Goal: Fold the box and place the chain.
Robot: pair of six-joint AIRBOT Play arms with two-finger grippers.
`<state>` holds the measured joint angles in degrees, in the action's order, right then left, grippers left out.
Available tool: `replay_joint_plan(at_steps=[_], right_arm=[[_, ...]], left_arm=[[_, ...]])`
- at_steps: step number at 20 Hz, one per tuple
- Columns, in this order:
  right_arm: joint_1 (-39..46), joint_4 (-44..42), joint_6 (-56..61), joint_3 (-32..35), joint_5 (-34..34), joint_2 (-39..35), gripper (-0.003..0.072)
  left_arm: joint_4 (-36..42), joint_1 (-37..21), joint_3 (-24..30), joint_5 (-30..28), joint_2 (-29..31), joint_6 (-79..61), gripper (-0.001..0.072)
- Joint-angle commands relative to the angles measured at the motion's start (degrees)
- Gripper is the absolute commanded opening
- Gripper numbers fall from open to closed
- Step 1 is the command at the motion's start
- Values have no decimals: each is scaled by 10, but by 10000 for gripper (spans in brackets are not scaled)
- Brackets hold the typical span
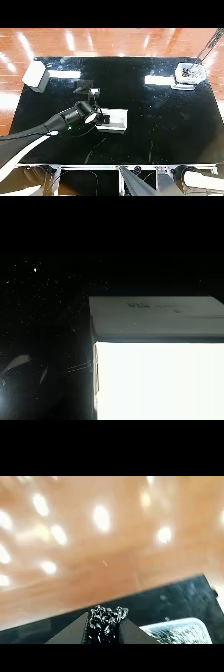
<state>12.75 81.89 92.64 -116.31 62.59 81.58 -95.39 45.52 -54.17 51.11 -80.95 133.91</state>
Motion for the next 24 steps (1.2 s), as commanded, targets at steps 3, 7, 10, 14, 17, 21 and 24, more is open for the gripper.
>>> replay_joint_plan(at_steps=[3,7,10,14,17,21,24], right_arm=[[-69,3,-28,0,37,-147,32],[-139,2,-46,0,57,-238,33],[-211,0,-48,1,120,-280,34],[-332,-44,-37,23,198,-287,36],[-434,-50,-10,78,183,-287,36],[-538,-49,6,132,107,-283,36],[-566,-47,5,147,74,-269,35]], left_arm=[[0,0,0,-1,0,-1,20],[0,0,0,-1,0,-2,20],[1,0,0,1,0,-1,20],[1,0,0,2,0,-1,20],[1,0,0,1,0,-1,20],[1,0,0,2,0,-1,20],[0,0,0,1,0,-1,20]])
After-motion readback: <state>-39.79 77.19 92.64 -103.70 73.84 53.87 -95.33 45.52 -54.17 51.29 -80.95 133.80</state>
